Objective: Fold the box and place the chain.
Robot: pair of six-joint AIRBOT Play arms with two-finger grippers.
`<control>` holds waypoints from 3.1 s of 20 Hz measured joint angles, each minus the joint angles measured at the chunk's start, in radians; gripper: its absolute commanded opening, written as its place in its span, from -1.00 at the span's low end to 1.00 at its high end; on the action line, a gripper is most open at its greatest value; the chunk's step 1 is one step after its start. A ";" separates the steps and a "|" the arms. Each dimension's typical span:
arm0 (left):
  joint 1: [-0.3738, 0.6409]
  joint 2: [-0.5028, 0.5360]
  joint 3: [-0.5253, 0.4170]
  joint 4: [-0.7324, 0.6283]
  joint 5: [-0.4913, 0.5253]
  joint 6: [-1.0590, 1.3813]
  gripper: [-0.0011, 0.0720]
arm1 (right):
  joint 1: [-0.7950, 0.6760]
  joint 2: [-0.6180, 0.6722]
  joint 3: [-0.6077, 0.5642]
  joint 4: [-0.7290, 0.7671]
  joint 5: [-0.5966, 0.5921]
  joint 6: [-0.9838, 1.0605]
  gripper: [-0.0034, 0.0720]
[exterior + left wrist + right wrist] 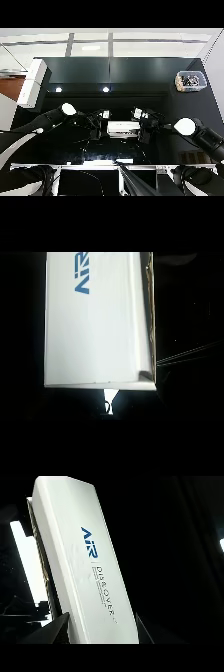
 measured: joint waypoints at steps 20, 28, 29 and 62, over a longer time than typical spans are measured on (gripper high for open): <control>0.000 0.000 0.000 0.001 -0.001 0.001 0.04 | 0.000 0.000 0.001 0.013 0.056 0.008 -0.26; 0.000 0.000 0.000 0.001 -0.002 0.001 0.04 | 0.000 0.000 0.001 0.014 0.055 0.011 -0.48; 0.000 0.000 0.000 0.001 -0.002 0.001 0.04 | 0.000 0.000 0.001 0.014 0.055 0.011 -0.44; 0.000 0.000 0.000 0.000 -0.001 0.000 0.04 | 0.000 0.000 0.001 0.032 0.084 0.065 -0.34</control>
